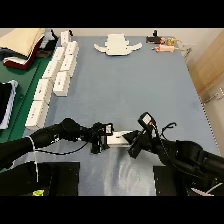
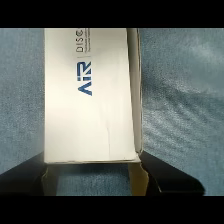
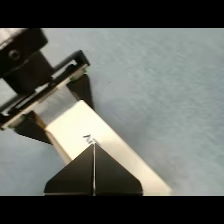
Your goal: Fold the box.
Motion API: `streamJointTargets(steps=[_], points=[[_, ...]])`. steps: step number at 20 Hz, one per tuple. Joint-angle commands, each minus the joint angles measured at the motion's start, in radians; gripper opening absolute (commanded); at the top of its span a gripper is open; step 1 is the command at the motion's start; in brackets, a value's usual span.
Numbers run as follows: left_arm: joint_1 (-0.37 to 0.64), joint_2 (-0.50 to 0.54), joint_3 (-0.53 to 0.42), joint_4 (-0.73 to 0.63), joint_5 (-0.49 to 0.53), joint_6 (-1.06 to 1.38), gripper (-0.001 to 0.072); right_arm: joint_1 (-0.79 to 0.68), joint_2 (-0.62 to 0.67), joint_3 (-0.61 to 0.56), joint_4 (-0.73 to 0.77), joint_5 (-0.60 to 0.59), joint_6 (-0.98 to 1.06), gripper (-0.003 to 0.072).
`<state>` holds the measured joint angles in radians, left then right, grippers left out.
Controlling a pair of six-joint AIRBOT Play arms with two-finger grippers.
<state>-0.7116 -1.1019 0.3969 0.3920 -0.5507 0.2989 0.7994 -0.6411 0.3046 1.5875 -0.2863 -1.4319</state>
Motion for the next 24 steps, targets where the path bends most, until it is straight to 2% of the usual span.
streamJointTargets(steps=[1,4,6,9,19,22,24], points=[[0.001,0.000,0.001,0.000,0.000,0.000,0.0470,-0.086,-0.090,0.185,-0.181,-0.360,0.004,0.0006],[0.001,0.000,0.001,0.000,0.000,0.000,0.0469,-0.197,-0.216,0.351,-0.201,-0.558,0.023,0.0007],[0.001,0.000,0.001,0.000,0.000,0.000,0.0470,-0.253,-0.290,0.425,-0.199,-0.630,0.056,0.0007],[0.001,0.000,0.001,0.000,0.000,0.000,0.0470,-0.270,-0.331,0.462,-0.190,-0.642,0.055,0.0007],[0.010,0.009,0.018,-0.002,0.021,-0.005,0.0470,-0.270,-0.331,0.462,-0.187,-0.642,0.055,0.0007],[0.047,0.059,0.025,-0.002,0.058,-0.058,0.0469,-0.270,-0.331,0.462,-0.188,-0.642,0.055,0.0007],[0.117,0.109,0.025,0.000,0.064,-0.132,0.0469,-0.270,-0.331,0.462,-0.188,-0.642,0.055,0.0007]])
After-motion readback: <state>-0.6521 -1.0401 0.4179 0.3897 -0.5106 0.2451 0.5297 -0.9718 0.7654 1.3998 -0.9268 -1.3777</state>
